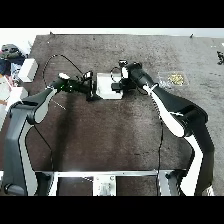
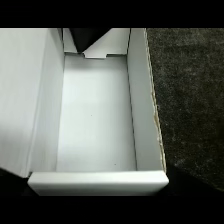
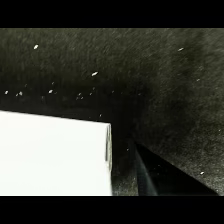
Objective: Fold the box and place the chain.
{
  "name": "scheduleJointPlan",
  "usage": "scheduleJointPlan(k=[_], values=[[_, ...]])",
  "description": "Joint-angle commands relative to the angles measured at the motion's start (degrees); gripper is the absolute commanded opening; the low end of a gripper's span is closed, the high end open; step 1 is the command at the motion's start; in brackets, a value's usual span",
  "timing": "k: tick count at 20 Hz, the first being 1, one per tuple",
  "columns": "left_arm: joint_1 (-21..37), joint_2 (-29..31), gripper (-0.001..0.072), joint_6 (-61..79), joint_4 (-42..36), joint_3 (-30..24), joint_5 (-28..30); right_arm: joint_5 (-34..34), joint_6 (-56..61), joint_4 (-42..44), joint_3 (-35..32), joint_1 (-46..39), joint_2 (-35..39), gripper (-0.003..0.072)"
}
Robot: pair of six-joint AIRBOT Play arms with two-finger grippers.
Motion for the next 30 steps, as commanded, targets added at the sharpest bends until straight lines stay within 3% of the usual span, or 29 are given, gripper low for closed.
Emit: scheduleJointPlan(k=[1, 2, 3, 4, 9, 10, 11, 16, 17, 18, 25, 30], values=[[0.0, 0.0, 0.0405, 0.0, 0.0, 0.0, 0.0, -0.2, 2.4, -2.3, 0.0, 0.2, -0.1, 0.0387], [0.0, 0.0, 0.0405, 0.0, 0.0, 0.0, 0.0, -0.3, 2.4, -2.3, 0.0, 0.2, -0.1, 0.0315], [0.0, 0.0, 0.0405, 0.0, 0.0, 0.0, 0.0, -0.9, 2.4, -2.0, 0.0, 0.2, 0.0, 0.0134], [0.0, 0.0, 0.0405, 0.0, 0.0, 0.0, 0.0, -1.8, 2.4, -1.2, 0.0, 0.2, 0.0, 0.0103], [0.0, 0.0, 0.0405, 0.0, 0.0, 0.0, 0.0, -2.5, 2.4, 1.1, 0.0, 0.2, -0.2, 0.0101], [0.0, 0.0, 0.0405, 0.0, 0.0, 0.0, 0.0, -2.5, 2.6, 1.0, 0.0, 0.2, -0.2, 0.0083], [0.0, 0.0, 0.0405, 0.0, 0.0, 0.0, 0.0, -2.5, 2.6, 1.0, 0.0, 0.2, -0.2, 0.0013], [0.0, 0.0, 0.0405, 0.0, 0.0, 0.0, 0.0, -2.5, 3.3, 1.1, 0.0, 0.3, -0.1, 0.0025], [0.0, 0.0, 0.0405, 0.0, 0.0, 0.0, 0.0, -2.5, 3.3, 1.3, 0.0, 0.2, -0.1, 0.0202], [0.0, 0.0, 0.0405, 0.0, 0.0, 0.0, 0.0, -2.3, 3.2, 1.3, 0.0, 0.2, 0.0, 0.0306], [0.0, 0.0, 0.0405, 0.0, 0.0, 0.0, 0.0, 2.3, 0.0, 1.2, 0.0, 0.0, 2.1, 0.0308], [0.0, 0.0, 0.0405, 0.0, 0.0, 0.0, 0.0, 2.5, -7.9, 3.0, 0.0, -1.5, 8.8, 0.0307]])
